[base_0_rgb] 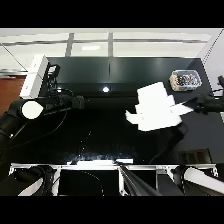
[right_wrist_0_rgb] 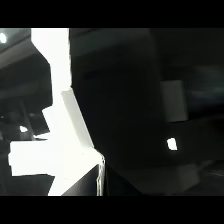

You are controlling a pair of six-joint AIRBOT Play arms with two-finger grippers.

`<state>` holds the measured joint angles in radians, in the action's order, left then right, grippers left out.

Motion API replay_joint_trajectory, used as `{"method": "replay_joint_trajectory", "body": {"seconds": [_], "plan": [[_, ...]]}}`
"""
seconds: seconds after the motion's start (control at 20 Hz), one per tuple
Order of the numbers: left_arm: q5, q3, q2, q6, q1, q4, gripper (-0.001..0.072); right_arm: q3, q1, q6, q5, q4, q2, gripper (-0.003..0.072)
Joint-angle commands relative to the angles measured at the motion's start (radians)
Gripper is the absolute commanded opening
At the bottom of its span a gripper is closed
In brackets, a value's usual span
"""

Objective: Fold the box and place the chain.

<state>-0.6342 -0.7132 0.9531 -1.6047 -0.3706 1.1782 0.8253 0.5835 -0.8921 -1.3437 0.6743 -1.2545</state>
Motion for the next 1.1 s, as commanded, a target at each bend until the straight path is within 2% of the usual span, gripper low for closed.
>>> {"method": "replay_joint_trajectory", "body": {"seconds": [0.0, 0.2, 0.3, 0.35, 0.45, 0.55, 0.65, 0.75, 1.05], "plan": [[-0.055, 0.000, 0.008, 0.000, 0.002, -0.042, 0.0713, -0.202, -0.191, -0.031, 0.150, -0.135, 0.209, 0.0038], [-0.089, 0.003, 0.035, 0.009, 0.004, -0.102, 0.0713, -0.375, -0.441, -0.028, 0.353, -0.153, 0.444, 0.0038], [-0.077, 0.030, 0.060, 0.060, 0.005, -0.196, 0.0713, -0.423, -0.548, -0.028, 0.431, -0.153, 0.487, 0.0038], [-0.087, 0.046, 0.081, 0.148, 0.013, -0.299, 0.0713, -0.435, -0.595, -0.028, 0.444, -0.153, 0.487, 0.0038], [-0.132, 0.084, 0.124, 0.399, 0.051, -0.591, 0.0713, -0.451, -0.687, -0.028, 0.488, -0.152, 0.487, 0.0038], [-0.229, 0.116, 0.169, 0.605, 0.113, -0.824, 0.0713, -0.452, -0.750, -0.033, 0.525, -0.150, 0.487, 0.0038], [-0.333, 0.118, 0.224, 0.693, 0.172, -0.873, 0.0713, -0.452, -0.777, -0.043, 0.534, -0.151, 0.487, 0.0038], [-0.374, 0.118, 0.276, 0.721, 0.208, -0.861, 0.0713, -0.452, -0.787, -0.044, 0.523, -0.150, 0.487, 0.0038], [-0.358, 0.117, 0.429, 0.749, 0.159, -0.900, 0.0713, -0.452, -0.787, -0.044, 0.517, -0.150, 0.487, 0.0038]]}}
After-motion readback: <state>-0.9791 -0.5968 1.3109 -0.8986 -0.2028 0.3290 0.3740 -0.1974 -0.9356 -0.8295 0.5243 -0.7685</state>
